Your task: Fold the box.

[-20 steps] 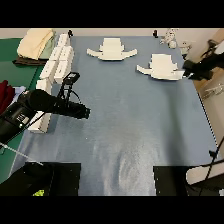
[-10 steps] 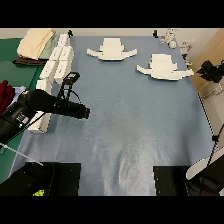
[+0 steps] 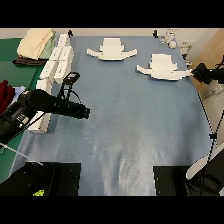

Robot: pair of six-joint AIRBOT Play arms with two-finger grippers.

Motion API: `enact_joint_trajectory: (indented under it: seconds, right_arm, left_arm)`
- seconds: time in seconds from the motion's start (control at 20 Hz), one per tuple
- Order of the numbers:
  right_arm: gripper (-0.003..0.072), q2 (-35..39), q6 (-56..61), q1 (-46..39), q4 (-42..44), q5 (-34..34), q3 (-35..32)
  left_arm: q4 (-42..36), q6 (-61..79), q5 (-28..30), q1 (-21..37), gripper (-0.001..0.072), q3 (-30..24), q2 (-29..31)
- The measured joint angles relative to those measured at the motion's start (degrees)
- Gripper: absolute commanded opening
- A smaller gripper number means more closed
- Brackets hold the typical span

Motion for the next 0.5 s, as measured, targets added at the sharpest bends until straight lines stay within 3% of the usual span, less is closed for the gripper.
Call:
enact_joint_trajectory:
  seconds: [0.05,0.2,0.25,0.4,0.5]
  right_arm:
    - [0.0282,-0.3,-0.5,0.1,0.5,-0.4,0.2]
    - [0.0262,-0.6,-1.8,0.4,1.9,-1.1,0.9]
    - [0.0171,-0.7,-2.3,0.3,2.1,-1.1,0.9]
    - [0.0000,-0.8,-6.1,0.5,5.2,0.4,1.2]
    - [-0.0001,-0.9,-9.2,0.6,8.3,2.2,1.7]
  left_arm:
    - [0.0,0.0,0.0,0.0,0.0013,0.0,0.0]
    - [0.0,0.0,0.0,0.0,0.0013,0.0,0.0]
    - [0.0,0.0,0.0,0.0,0.0013,0.0,0.0]
    - [0.0,0.0,0.0,0.0,0.0013,0.0,0.0]
    - [0.0,0.0,0.0,0.0,0.0013,0.0,0.0]
